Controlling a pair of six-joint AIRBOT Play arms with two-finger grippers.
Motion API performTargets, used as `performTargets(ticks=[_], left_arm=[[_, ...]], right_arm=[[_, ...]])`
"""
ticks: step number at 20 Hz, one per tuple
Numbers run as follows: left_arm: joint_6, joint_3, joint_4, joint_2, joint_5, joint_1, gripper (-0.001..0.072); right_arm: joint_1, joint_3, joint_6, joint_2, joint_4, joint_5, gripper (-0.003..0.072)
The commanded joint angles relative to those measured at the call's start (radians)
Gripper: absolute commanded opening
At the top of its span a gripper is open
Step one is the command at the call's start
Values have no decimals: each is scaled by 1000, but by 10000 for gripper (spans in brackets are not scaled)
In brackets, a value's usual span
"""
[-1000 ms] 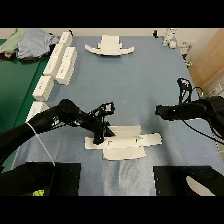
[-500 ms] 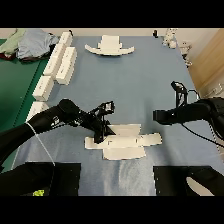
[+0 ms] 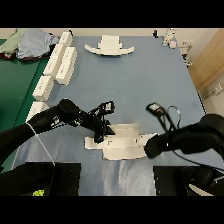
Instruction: Fold the box.
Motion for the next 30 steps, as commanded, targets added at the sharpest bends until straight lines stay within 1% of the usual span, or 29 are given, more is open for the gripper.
performTargets(ticks=[1, 2, 3, 4, 5, 10, 11, 12, 15, 19, 25, 28, 30], left_arm=[[0, 0, 0, -1, 2, -1, 13], [0, 0, 0, -1, 2, 0, 13], [0, 0, 0, -1, 2, 0, 13], [0, 0, 0, -1, 2, 0, 13], [0, 0, 0, -1, 2, 0, 13], [0, 0, 0, -1, 2, 0, 13], [0, 0, 0, -1, 2, 0, 13], [0, 0, 0, -1, 2, -1, 13], [0, 0, 0, -1, 2, 0, 14], [0, 0, -1, 0, 2, -1, 14], [0, 0, -1, -1, 2, 0, 14], [0, 0, -1, -1, 2, 0, 13], [0, 0, -1, -1, 2, 0, 13]], right_arm=[[285, -77, -125, 13, -44, 54, 2], [360, -96, -185, -7, -88, 80, 121], [415, -103, -220, -33, -146, 105, 435], [454, -102, -232, -63, -211, 128, 573], [480, -100, -232, -95, -274, 156, 600], [494, -100, -265, -225, -452, 264, 600], [494, -100, -265, -249, -484, 282, 608], [494, -100, -262, -269, -510, 300, 660], [494, -100, -207, -311, -578, 309, 664], [494, -98, -6, -292, -709, 312, 663], [511, -95, 176, -176, -676, 282, 663], [510, -95, 322, -163, -696, 222, 664], [510, -95, 377, -161, -714, 216, 669]])
